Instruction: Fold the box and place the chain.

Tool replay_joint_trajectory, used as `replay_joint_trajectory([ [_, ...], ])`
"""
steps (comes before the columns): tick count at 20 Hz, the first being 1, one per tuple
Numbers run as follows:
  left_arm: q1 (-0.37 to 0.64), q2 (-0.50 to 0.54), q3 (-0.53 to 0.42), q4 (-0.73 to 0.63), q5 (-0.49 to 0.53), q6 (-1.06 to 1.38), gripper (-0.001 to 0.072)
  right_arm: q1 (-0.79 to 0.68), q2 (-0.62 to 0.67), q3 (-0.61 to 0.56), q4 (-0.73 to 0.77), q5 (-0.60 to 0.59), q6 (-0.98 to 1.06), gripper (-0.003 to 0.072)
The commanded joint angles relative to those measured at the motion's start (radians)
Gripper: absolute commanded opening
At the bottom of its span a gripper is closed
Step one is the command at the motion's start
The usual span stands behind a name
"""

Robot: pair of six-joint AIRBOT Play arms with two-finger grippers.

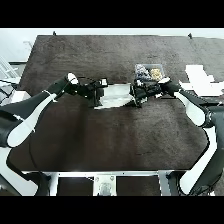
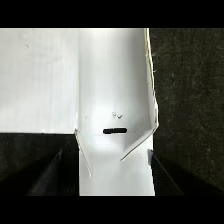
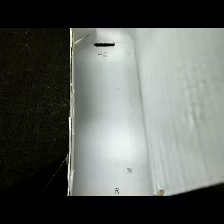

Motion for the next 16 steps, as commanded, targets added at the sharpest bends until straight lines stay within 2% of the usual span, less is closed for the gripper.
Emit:
replay_joint_trajectory([
  [1, -0.014, -0.009, 0.0, 0.006, 0.006, -0.011, 0.048, 0.0, 0.0, 0.0, 0.0, 0.0, 0.0, 0.0506],
  [7, -0.022, -0.009, 0.0, 0.008, 0.018, -0.012, 0.0482, 0.0, 0.0, 0.0, 0.0, 0.0, 0.0, 0.0506],
  [8, -0.022, -0.009, 0.0, 0.01, 0.018, -0.013, 0.0464, 0.0, 0.0, 0.0, 0.0, 0.0, 0.0, 0.0506],
  [9, -0.022, -0.009, 0.0, 0.018, 0.017, -0.013, 0.035, 0.0, 0.0, 0.0, 0.0, 0.0, 0.0, 0.0506],
  [16, -0.023, -0.009, 0.0, 0.022, 0.011, -0.014, 0.0348, 0.0, 0.0, 0.0, 0.0, 0.0, 0.0, 0.0506],
])
